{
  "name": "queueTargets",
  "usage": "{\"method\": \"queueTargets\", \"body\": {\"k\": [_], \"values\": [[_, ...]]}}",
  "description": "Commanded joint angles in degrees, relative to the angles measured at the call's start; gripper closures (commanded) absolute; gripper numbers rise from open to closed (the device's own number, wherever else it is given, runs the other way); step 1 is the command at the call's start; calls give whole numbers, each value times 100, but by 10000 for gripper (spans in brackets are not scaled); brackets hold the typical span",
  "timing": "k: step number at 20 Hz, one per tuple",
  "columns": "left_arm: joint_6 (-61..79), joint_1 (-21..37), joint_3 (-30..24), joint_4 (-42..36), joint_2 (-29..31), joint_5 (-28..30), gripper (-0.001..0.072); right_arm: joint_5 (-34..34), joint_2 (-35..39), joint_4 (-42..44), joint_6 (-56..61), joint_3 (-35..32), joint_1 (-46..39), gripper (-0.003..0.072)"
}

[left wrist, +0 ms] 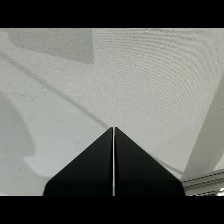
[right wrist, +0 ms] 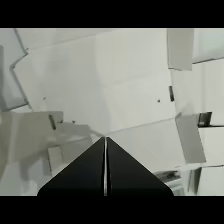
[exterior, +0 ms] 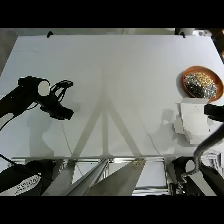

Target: Fold the box and place the chain.

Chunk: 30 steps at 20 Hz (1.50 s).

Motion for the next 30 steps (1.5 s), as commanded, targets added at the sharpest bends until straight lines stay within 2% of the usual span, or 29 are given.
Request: {"method": "queueTargets", "body": {"k": [1, 4, 6, 10, 11, 12, 13, 18, 19, 21, 26, 30], "values": [[2, 2, 0, 2, 4, 2, 697, 234, -780, 11, -195, 400, -787, 669], [2, 2, 0, 0, 4, 2, 697, 575, -1471, 7, -295, 890, -1200, 669], [2, 2, 0, 0, 4, 2, 697, 562, -1720, -4, -662, 1200, -1436, 662], [0, 2, 0, 0, 4, 2, 697, 459, -2114, 0, -1113, 1818, -1993, 596], [2, 2, 0, 0, 4, 0, 697, 490, -2273, 0, -1099, 1965, -2159, 387], [2, 2, 0, 0, 4, 0, 697, 535, -2444, 2, -1067, 2090, -2328, 140], [2, 2, 0, 0, 4, 0, 697, 570, -2592, -2, -1075, 2170, -2481, 107], [2, 2, 0, 0, 4, 0, 697, 203, -3123, -317, -1687, 2212, -3132, 119], [2, 2, 0, 2, 4, 2, 697, 31, -3185, -323, -1685, 2212, -3224, 153], [2, 2, 0, 2, 4, 2, 697, -118, -3327, -289, -1722, 2212, -3270, 161], [2, 2, 0, 2, 4, 0, 697, 205, -3864, -254, -2524, 2212, -3156, 161], [2, 2, 0, 0, 4, 2, 697, 378, -3967, 297, -3171, 2212, -3145, 184]]}}
